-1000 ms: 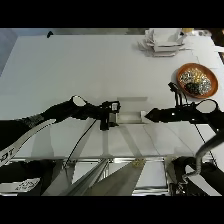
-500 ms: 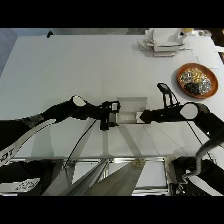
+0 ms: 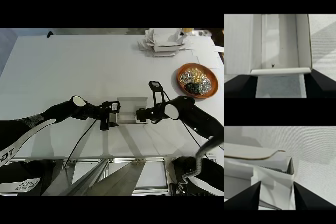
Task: Fold the box and place the chain.
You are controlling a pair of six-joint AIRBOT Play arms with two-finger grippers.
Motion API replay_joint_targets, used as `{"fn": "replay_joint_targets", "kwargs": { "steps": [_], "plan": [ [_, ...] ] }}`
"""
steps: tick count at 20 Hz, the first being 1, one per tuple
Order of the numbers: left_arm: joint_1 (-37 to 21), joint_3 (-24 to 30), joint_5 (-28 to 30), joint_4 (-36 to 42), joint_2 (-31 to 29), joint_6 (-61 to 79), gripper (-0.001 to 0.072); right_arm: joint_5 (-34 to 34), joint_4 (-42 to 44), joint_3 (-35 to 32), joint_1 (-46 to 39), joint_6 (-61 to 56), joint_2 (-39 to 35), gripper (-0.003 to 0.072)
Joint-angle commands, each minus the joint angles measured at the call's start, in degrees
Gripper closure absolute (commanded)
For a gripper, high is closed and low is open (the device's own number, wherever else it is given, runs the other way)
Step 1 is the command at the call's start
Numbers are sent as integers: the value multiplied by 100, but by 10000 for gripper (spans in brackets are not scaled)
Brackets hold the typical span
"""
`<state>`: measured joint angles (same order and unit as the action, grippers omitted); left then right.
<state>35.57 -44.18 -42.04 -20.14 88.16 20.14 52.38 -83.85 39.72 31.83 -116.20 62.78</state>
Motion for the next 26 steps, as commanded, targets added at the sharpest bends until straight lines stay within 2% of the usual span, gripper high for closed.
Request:
{"fn": "replay_joint_targets", "kwargs": {
  "steps": [1,7,13,16,18,20,26],
  "plan": [
    [0,2,0,-2,-4,2,505,162,-573,256,328,-750,116,308],
    [0,2,0,-2,-4,2,505,293,-743,280,396,-1305,118,329],
    [0,2,0,0,-4,2,505,568,-697,291,538,-1305,529,329],
    [0,2,0,0,-4,2,505,487,-680,315,538,-1305,544,332],
    [0,2,0,0,-4,2,505,337,-680,319,535,-1307,557,397],
    [0,2,2,0,-4,2,505,313,-702,343,535,-1456,621,421],
    [0,2,0,-2,-4,2,505,610,-708,433,535,-1453,1038,430]
  ]
}}
